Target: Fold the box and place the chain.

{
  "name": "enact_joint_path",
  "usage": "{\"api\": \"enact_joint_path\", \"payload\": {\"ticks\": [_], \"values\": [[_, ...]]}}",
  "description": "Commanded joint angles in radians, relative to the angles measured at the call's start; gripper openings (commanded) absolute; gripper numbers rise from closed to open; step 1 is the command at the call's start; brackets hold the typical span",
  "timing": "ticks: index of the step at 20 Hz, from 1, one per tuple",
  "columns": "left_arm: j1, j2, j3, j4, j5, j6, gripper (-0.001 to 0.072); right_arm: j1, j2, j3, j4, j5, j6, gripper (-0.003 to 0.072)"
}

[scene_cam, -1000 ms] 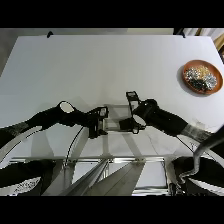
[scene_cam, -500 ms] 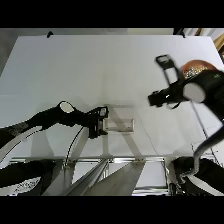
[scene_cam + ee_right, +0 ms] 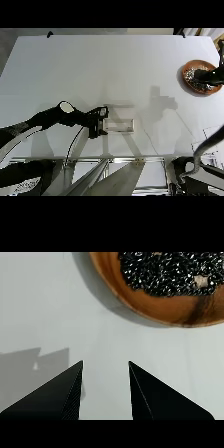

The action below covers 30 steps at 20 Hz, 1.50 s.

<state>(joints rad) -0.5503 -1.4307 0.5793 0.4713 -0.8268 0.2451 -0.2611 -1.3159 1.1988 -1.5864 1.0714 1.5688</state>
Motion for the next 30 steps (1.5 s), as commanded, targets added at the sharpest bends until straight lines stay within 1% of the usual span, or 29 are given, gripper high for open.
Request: {"api": "enact_joint_path", "payload": {"ticks": [1, 4, 6, 8, 12, 19, 20, 21, 25, 28, 29, 30], "values": [[0.0, 0.0, 0.0, 0.0, 0.0, 0.0, 0.0275, -0.065, -0.2, 0.113, 0.02, -0.06, 0.022, 0.0286], [0.0, 0.0, 0.0, 0.0, 0.0, 0.0, 0.0275, -0.065, -0.333, 0.191, 0.019, -0.082, 0.085, 0.0286], [0.0, 0.0, 0.0, 0.0, 0.0, 0.0, 0.0275, -0.065, -0.38, 0.199, 0.02, -0.117, 0.119, 0.0286], [0.0, 0.0, 0.0, 0.0, 0.0, 0.0, 0.0275, -0.065, -0.406, 0.199, 0.016, -0.127, 0.133, 0.0286], [0.0, 0.0, 0.0, 0.0, 0.001, 0.0, 0.0275, -0.065, -0.417, 0.199, 0.012, -0.18, 0.153, 0.0274], [0.0, 0.0, 0.0, 0.0, 0.0, 0.0, 0.0275, -0.106, -0.42, 0.199, 0.002, -0.113, 0.186, 0.0266], [0.0, 0.0, 0.0, 0.0, 0.0, 0.0, 0.0275, -0.109, -0.42, 0.199, 0.002, -0.114, 0.186, 0.0229], [0.0, 0.0, 0.0, 0.0, 0.0, 0.0, 0.0275, -0.11, -0.421, 0.199, 0.002, -0.122, 0.185, 0.0213], [0.0, 0.0, 0.0, 0.0, 0.0, 0.0, 0.0275, -0.11, -0.43, 0.199, 0.062, -0.148, 0.177, 0.0213], [0.0, 0.0, 0.0, 0.0, 0.0, 0.0, 0.0275, -0.11, -0.448, 0.199, 0.093, -0.136, 0.177, 0.0213], [0.0, 0.0, 0.0, 0.0, 0.0, 0.0, 0.0275, -0.11, -0.455, 0.199, 0.102, -0.131, 0.176, 0.0162], [0.0, 0.0, 0.0, 0.0, 0.0, 0.0, 0.0275, -0.11, -0.454, 0.199, 0.102, -0.13, 0.171, 0.0013]]}}
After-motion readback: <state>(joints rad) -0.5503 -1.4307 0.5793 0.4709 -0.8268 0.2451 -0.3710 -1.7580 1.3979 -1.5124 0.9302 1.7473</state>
